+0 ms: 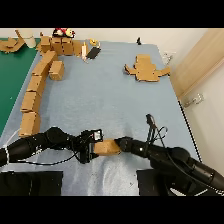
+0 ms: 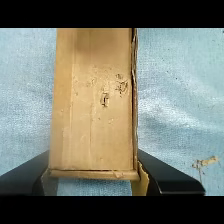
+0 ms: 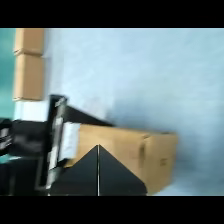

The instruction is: Fold the box.

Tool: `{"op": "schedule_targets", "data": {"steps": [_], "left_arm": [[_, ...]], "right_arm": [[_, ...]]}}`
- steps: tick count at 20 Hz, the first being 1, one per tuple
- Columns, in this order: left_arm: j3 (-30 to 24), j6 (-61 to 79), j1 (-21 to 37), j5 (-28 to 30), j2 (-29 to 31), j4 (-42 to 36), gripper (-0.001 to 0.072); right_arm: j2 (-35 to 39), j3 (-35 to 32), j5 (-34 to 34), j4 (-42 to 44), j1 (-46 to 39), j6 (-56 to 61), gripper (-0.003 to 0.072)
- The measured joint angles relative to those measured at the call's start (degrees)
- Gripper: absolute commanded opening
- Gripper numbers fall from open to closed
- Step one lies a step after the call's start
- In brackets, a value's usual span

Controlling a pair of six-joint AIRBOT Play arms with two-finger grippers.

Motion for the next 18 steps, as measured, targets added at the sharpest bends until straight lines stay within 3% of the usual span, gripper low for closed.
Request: {"op": "schedule_targets", "data": {"steps": [6, 9, 13, 18], "left_arm": [[0.0, 0.0, 0.0, 0.0, 0.0, 0.0, 0.0465], [0.0, 0.0, 0.0, 0.0, 0.0, 0.0, 0.0464], [0.0, 0.0, 0.0, 0.8, 0.0, -0.3, 0.0465], [0.0, 0.0, 0.0, 1.2, 0.0, -0.5, 0.0464]], "right_arm": [[-4.4, 13.8, -28.8, -16.3, -18.2, -3.0, 0.0005], [-10.1, 18.3, -36.9, -18.6, -22.1, -5.3, 0.0005], [-16.6, 20.4, -39.4, -18.8, -23.8, -6.6, 0.0005], [-20.9, 21.0, -37.2, -16.5, -24.3, -6.9, 0.0005]]}}
